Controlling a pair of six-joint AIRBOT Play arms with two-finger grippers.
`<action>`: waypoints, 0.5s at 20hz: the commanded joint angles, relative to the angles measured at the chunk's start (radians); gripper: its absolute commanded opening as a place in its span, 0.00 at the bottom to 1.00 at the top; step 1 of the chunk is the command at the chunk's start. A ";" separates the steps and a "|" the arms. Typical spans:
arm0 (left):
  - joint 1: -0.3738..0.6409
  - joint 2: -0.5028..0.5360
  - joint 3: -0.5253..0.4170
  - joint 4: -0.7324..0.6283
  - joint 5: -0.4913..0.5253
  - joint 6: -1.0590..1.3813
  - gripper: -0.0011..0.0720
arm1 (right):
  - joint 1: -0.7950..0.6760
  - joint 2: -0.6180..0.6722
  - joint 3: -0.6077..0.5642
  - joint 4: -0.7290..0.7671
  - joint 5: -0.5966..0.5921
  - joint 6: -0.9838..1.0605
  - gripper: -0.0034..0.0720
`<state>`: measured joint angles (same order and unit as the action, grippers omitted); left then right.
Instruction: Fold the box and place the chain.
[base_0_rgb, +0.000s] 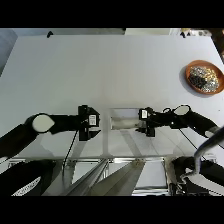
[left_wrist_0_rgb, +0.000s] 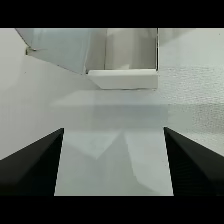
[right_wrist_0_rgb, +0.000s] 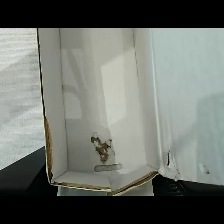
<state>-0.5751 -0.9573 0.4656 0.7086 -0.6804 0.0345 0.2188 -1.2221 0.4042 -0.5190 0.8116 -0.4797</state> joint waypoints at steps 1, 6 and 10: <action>0.023 -0.192 -0.013 -0.291 0.061 0.367 0.97 | 0.000 0.000 0.000 0.000 0.000 0.000 0.65; 0.023 -0.371 0.062 -0.454 -0.034 0.490 0.97 | 0.000 0.000 0.000 0.000 0.000 0.000 0.65; 0.023 -0.420 0.123 -0.442 -0.061 0.489 0.97 | 0.000 0.000 0.000 0.000 0.000 0.000 0.65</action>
<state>-0.5533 -1.3281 0.5518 0.2924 -0.7090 0.4847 0.2188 -1.2221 0.4042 -0.5190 0.8112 -0.4797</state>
